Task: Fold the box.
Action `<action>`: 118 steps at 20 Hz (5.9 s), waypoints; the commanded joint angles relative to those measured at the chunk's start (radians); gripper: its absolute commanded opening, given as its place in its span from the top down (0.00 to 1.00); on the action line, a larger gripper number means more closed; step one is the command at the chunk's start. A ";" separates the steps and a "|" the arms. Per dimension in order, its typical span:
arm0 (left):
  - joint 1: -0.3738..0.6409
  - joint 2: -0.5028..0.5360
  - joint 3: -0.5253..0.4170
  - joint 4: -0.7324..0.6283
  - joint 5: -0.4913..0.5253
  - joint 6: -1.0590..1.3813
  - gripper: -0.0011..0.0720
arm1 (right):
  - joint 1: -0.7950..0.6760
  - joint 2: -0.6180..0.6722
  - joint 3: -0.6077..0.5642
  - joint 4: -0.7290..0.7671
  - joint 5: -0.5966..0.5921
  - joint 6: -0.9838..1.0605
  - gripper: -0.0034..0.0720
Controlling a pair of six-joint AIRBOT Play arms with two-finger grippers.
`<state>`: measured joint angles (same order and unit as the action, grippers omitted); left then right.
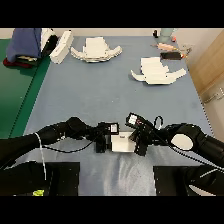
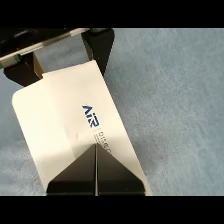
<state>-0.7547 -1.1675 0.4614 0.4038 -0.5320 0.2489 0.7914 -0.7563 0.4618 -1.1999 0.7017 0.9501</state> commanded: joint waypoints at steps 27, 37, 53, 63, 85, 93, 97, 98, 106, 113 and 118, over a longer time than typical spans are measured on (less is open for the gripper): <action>0.000 0.000 0.001 0.000 0.000 0.000 0.24 | 0.002 -0.055 0.017 0.086 -0.023 -0.466 0.15; 0.000 0.000 0.001 0.000 0.000 0.000 0.24 | 0.002 -0.052 0.032 0.034 -0.035 -0.466 0.18; 0.000 0.000 0.001 0.000 0.000 0.000 0.24 | 0.002 -0.009 0.063 -0.027 -0.083 -0.466 0.18; 0.000 0.000 0.001 0.000 0.000 0.000 0.24 | 0.002 -0.051 0.063 -0.040 -0.075 -0.466 0.60; 0.000 0.000 0.001 0.000 0.000 0.000 0.24 | 0.039 0.026 0.063 0.060 0.023 -0.428 0.44; 0.000 0.000 0.001 0.000 0.000 0.000 0.24 | 0.040 0.091 -0.034 0.196 -0.145 0.056 0.95; 0.000 0.000 0.001 0.000 0.000 0.000 0.24 | 0.089 0.130 -0.176 0.379 -0.452 0.035 0.95; 0.000 0.000 0.001 0.000 0.000 0.000 0.24 | 0.102 0.135 -0.195 0.379 -0.483 0.043 0.95; 0.000 0.000 0.001 0.000 0.000 0.000 0.24 | 0.133 0.132 -0.264 0.386 -0.484 0.049 0.95; 0.000 0.000 0.001 0.000 0.000 0.000 0.24 | 0.133 0.132 -0.314 0.405 -0.483 0.049 0.95; 0.000 0.000 0.001 0.000 0.000 0.000 0.24 | 0.133 0.094 -0.323 0.407 -0.483 0.063 0.95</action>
<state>-0.7547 -1.1675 0.4614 0.4042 -0.5316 0.2489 0.9237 -0.6403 0.1467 -0.7925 0.2077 1.0061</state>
